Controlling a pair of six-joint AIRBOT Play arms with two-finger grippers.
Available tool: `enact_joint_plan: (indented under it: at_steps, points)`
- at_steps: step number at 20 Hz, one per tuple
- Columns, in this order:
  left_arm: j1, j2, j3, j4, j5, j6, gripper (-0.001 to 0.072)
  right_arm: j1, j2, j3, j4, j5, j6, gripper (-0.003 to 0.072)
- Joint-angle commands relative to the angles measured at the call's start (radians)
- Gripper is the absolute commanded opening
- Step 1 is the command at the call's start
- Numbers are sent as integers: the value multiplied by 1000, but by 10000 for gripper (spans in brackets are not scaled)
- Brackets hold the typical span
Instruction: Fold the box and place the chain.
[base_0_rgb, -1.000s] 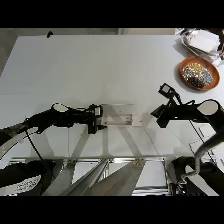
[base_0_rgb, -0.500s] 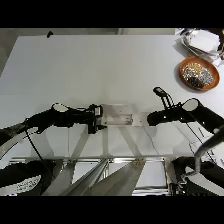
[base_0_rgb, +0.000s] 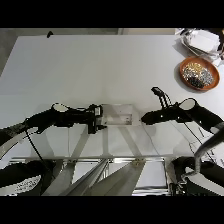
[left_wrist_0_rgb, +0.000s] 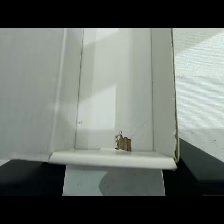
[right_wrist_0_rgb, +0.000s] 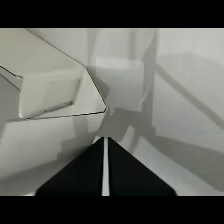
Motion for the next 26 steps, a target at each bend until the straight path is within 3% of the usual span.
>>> enact_joint_plan:
  at_steps: [1, 3, 4, 14, 16, 19, 22, 26]
  points:
    - [0, 1, 1, 0, 0, 0, 293, 1, 42, 14, 26, 13, 18, 142]
    - [0, 0, 1, 0, 1, 0, 293, 4, 56, 23, 28, 38, 44, 147]
    - [0, 0, 1, 0, 0, 0, 293, 15, 58, 24, 27, 47, 50, 201]
    - [0, 0, 1, 0, 0, 0, 293, 155, 58, 138, -66, 18, 200, 233]
    - [0, 0, 1, 0, 0, 0, 293, 163, 57, 139, -74, 39, 229, 284]
    - [0, 0, 1, 0, 0, 0, 293, 191, 57, 139, -104, 32, 274, 295]
    - [0, 0, 1, 0, 1, 0, 293, 230, 49, 139, -167, 9, 353, 445]
    - [0, 0, 1, 0, 0, 0, 293, 285, 49, 140, -212, -66, 480, 470]
